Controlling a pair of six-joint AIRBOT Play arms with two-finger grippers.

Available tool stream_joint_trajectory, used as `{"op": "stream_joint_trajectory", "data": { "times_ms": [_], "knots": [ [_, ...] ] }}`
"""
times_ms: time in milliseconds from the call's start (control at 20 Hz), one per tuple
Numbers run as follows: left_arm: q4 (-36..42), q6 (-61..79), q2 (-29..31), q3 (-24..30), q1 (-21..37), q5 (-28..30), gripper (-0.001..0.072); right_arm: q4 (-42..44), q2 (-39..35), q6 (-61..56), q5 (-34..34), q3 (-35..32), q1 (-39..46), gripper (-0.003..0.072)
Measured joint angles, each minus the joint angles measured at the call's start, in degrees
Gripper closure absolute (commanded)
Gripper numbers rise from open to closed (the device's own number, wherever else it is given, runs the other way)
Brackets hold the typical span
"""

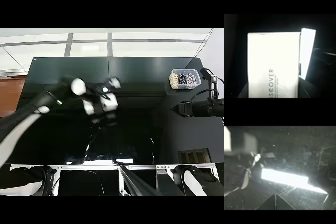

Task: Fold the box and place the chain.

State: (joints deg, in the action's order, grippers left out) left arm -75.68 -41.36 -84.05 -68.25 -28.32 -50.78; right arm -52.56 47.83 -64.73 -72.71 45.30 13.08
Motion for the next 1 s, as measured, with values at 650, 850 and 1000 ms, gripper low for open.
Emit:
{"op": "stream_joint_trajectory", "data": {
  "times_ms": [650, 850, 1000],
  "knots": [
    [-7.3, -27.9, -23.3, -33.0, 41.5, 0.4, 0.0415, 0.5, 0.0, -4.2, 1.7, 0.0, 0.0, 0.0673],
    [-6.8, -28.7, -32.4, -42.5, 43.6, -2.5, 0.025, 0.5, 0.0, -5.7, 3.5, 0.0, -0.2, 0.0673],
    [-6.8, -29.2, -34.9, -46.0, 44.0, -3.0, -0.0009, 0.6, 0.0, -6.5, 4.1, 0.0, -1.4, 0.0673]
  ]
}}
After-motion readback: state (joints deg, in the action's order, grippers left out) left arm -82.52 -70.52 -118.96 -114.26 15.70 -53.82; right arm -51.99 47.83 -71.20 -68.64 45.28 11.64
